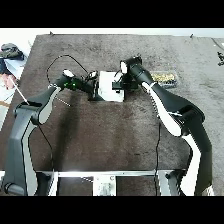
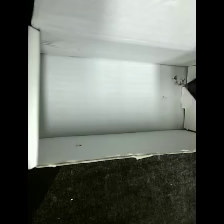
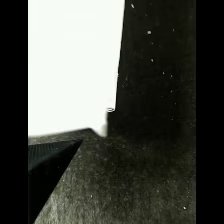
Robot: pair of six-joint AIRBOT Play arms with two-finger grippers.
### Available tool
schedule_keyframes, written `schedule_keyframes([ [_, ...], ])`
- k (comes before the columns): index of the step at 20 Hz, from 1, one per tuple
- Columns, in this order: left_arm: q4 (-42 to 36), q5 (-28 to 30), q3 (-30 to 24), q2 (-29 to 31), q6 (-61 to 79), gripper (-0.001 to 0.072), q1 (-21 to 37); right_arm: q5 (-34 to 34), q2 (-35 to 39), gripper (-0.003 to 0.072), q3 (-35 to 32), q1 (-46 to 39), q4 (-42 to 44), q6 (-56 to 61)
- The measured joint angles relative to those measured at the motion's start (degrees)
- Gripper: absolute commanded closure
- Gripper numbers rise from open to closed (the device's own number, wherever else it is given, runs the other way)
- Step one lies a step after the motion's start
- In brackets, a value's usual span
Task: Fold the box and place the chain.
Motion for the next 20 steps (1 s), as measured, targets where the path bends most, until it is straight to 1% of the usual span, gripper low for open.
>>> schedule_keyframes([
  [4,0.00,-0.02,0.00,0.00,0.02,0.0253,0.00,0.22,3.61,0.0218,0.00,-1.49,-0.09,-6.14],
  [7,-0.02,-0.02,0.00,0.00,0.02,0.0253,0.00,0.55,8.70,0.0226,0.00,-4.57,-0.15,-12.13],
  [8,0.00,-0.02,0.00,0.00,0.00,0.0253,0.00,0.52,10.32,0.0372,0.00,-5.99,-0.24,-14.01],
  [9,-0.02,-0.02,0.00,0.00,0.02,0.0253,0.00,0.50,11.91,0.0498,0.00,-7.78,-0.46,-15.76],
  [11,0.00,-0.02,0.00,0.00,0.00,0.0253,0.00,0.09,13.88,0.0491,-0.04,-11.65,-0.61,-18.23],
  [12,-0.02,-0.02,0.00,0.00,0.00,0.0253,0.02,-0.33,14.51,0.0353,-0.37,-13.90,-0.61,-19.21],
  [13,0.00,-0.02,0.00,0.00,0.00,0.0253,0.00,-1.16,14.93,0.0271,-0.96,-16.15,-0.59,-20.11],
  [15,-0.02,-0.02,0.00,0.00,0.02,0.0253,0.00,-2.51,14.93,0.0271,-1.90,-20.17,0.11,-21.57],
  [16,0.00,-0.02,0.00,0.00,0.02,0.0253,0.00,-3.08,14.47,0.0353,-2.19,-21.77,0.66,-22.14],
  [19,-0.02,-0.02,0.00,0.00,0.02,0.0253,0.00,-4.87,12.07,0.0371,-2.69,-25.35,2.03,-23.56],
  [20,-0.02,-0.02,0.00,0.00,0.02,0.0253,0.00,-5.57,10.99,0.0472,-2.78,-26.16,2.56,-24.15],
])
